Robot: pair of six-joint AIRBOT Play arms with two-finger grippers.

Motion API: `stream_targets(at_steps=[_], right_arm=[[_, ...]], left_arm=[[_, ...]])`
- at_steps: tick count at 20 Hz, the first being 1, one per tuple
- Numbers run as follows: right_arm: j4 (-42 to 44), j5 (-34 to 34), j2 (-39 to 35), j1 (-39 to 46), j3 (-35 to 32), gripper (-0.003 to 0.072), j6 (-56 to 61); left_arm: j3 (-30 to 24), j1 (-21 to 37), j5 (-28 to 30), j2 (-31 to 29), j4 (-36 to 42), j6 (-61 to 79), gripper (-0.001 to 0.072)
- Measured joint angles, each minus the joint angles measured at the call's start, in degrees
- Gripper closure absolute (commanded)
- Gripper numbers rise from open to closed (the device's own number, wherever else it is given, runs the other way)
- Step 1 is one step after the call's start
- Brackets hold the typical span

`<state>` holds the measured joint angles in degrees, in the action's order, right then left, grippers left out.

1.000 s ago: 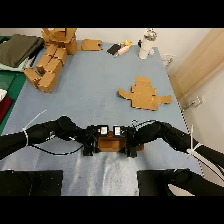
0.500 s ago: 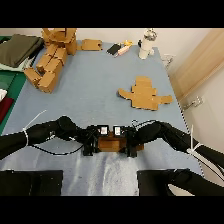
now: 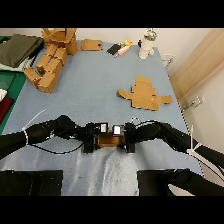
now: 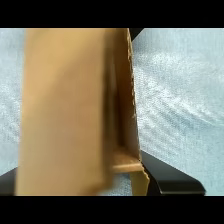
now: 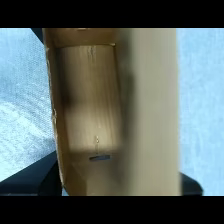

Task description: Fold the box.

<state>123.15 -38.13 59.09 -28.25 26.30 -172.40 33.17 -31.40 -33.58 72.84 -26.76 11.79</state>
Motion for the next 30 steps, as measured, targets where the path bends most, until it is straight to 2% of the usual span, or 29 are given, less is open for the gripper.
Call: stream_targets(at_steps=[10,11,12,30], right_arm=[[0.2,0.1,0.0,0.0,0.0,0.0172,-0.2],[0.3,0.1,0.0,0.0,0.0,0.0115,-0.2],[0.5,0.2,0.0,0.0,0.0,-0.0034,-0.1],[-1.0,-7.7,-2.3,0.1,0.3,-0.0034,7.6]], left_arm=[[0.0,0.0,-0.8,0.0,0.0,0.2,0.0207],[0.0,0.0,-0.8,0.0,0.0,0.2,0.0207],[0.0,0.0,-0.9,0.0,0.0,0.1,0.0206],[-0.1,-0.1,-1.4,0.0,-0.1,0.2,0.0206]])
